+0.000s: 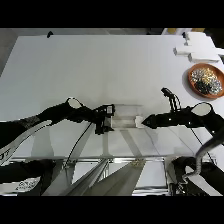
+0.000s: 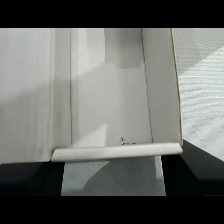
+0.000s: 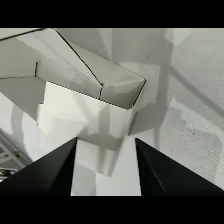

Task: Fold the box and place the chain.

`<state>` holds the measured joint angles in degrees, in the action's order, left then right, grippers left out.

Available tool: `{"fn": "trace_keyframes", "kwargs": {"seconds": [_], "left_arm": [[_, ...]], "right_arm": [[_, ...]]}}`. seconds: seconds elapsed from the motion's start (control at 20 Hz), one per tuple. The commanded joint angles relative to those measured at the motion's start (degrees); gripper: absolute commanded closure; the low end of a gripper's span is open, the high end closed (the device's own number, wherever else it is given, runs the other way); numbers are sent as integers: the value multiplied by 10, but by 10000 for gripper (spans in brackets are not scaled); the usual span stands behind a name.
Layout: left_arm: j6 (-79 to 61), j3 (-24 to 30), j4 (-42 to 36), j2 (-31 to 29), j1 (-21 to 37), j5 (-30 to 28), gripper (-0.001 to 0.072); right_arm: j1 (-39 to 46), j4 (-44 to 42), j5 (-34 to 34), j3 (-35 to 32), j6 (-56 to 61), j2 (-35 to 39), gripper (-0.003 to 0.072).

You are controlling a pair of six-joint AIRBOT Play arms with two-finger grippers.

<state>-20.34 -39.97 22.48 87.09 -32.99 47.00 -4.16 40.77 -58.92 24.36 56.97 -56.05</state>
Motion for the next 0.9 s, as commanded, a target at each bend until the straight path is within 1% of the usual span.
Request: {"fn": "trace_keyframes", "kwargs": {"seconds": [0.0,0.1,0.2,0.25,0.3,0.5,0.75,0.85], "left_arm": [[0,0,0,0,0,0,675],[0,0,0,0,0,0,675],[0,0,0,0,0,0,675],[0,0,0,0,0,0,675],[0,0,0,0,0,0,675],[0,0,0,0,0,0,675],[0,0,0,0,0,0,675],[0,0,0,0,0,0,675]], "right_arm": [[-36,19,42,0,43,1,254],[-57,20,64,0,68,1,255],[-89,36,87,8,121,0,257],[-107,56,96,17,145,0,280],[-124,88,102,30,185,-4,286],[-169,207,92,79,348,-36,287],[-236,308,79,129,460,-84,288],[-246,339,62,145,499,-99,288]]}}
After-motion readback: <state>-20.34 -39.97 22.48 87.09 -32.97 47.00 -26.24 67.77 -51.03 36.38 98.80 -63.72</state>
